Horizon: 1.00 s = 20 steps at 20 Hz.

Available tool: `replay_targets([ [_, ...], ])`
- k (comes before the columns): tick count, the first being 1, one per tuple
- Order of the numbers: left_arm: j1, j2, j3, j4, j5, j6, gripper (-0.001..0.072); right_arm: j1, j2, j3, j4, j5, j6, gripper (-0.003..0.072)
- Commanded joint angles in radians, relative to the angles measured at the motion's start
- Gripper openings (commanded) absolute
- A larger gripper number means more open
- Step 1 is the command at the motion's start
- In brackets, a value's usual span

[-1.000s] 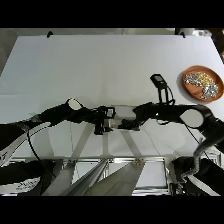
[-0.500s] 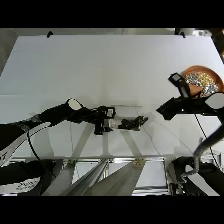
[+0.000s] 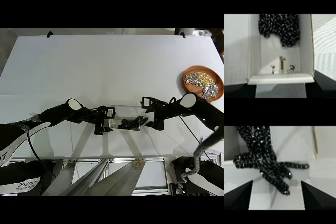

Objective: Fold the box and place the chain.

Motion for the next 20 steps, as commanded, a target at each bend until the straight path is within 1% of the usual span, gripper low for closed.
replay_targets([
  [1, 0.000, 0.000, 0.000, 0.000, 0.000, 0.000, 0.0338, 0.050, -0.014, -0.004, 0.024, -0.048, -0.102, 0.0667],
  [3, 0.000, 0.000, 0.000, 0.000, 0.000, 0.000, 0.0338, 0.057, -0.014, -0.019, 0.034, -0.048, -0.114, 0.0665],
  [8, 0.000, 0.000, 0.000, 0.000, 0.000, 0.000, 0.0338, 0.057, -0.014, -0.055, 0.114, -0.054, -0.142, 0.0653],
  [10, 0.000, 0.000, 0.000, 0.000, 0.000, 0.000, 0.0338, 0.057, -0.014, -0.069, 0.128, -0.056, -0.142, 0.0610],
  [11, 0.000, 0.000, 0.000, 0.000, 0.000, 0.000, 0.0338, 0.057, -0.014, -0.078, 0.128, -0.056, -0.142, 0.0524],
  [16, 0.000, 0.000, 0.000, 0.000, 0.000, 0.000, 0.0338, 0.057, -0.014, -0.108, 0.130, -0.075, -0.140, 0.0372],
  [17, 0.000, 0.000, 0.000, 0.000, 0.000, 0.000, 0.0338, 0.057, -0.014, -0.108, 0.140, -0.077, -0.137, 0.0319],
  [18, 0.000, 0.000, 0.000, 0.000, 0.000, 0.000, 0.0338, 0.057, -0.014, -0.108, 0.150, -0.077, -0.137, 0.0249],
  [20, 0.000, 0.000, 0.000, 0.000, 0.000, 0.000, 0.0338, 0.057, -0.014, -0.108, 0.155, -0.076, -0.137, 0.0154],
])
